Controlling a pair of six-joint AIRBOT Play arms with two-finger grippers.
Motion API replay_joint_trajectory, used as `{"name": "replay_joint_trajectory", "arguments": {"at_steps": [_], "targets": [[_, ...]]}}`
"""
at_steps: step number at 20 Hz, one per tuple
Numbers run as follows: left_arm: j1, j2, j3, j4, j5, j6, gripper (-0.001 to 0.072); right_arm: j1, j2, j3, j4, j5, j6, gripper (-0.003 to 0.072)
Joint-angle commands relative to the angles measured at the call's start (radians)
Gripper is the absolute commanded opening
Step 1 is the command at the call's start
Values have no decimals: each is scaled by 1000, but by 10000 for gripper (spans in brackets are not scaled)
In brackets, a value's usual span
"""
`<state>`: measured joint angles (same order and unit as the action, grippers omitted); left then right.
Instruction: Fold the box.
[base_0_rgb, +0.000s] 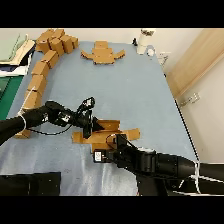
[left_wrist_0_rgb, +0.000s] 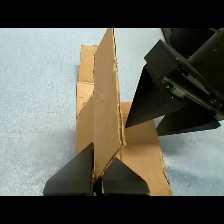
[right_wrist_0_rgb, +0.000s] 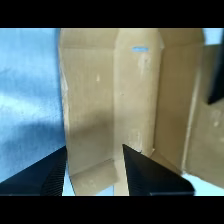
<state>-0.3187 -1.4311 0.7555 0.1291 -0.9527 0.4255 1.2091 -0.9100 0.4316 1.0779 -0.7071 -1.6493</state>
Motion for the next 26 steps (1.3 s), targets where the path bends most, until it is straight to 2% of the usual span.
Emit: {"name": "replay_joint_trajectory", "arguments": {"at_steps": [1,5,11,12,13,14,18,26], "targets": [[0,0,0,0,0,0,11,0,16,27,-13,-27,40,498],[0,0,0,0,0,0,11,0,18,35,-113,-36,148,500],[0,0,0,0,0,0,11,0,18,40,-67,-31,150,500],[0,0,0,0,0,0,11,0,18,43,-67,-24,150,518],[0,0,0,0,0,0,11,0,19,45,-69,-13,149,584],[0,0,0,0,0,0,11,0,21,45,-82,-10,148,716],[0,0,0,0,0,0,12,-49,46,40,-80,-26,227,716],[0,0,0,0,0,0,12,-138,171,-39,-91,19,225,716]]}}
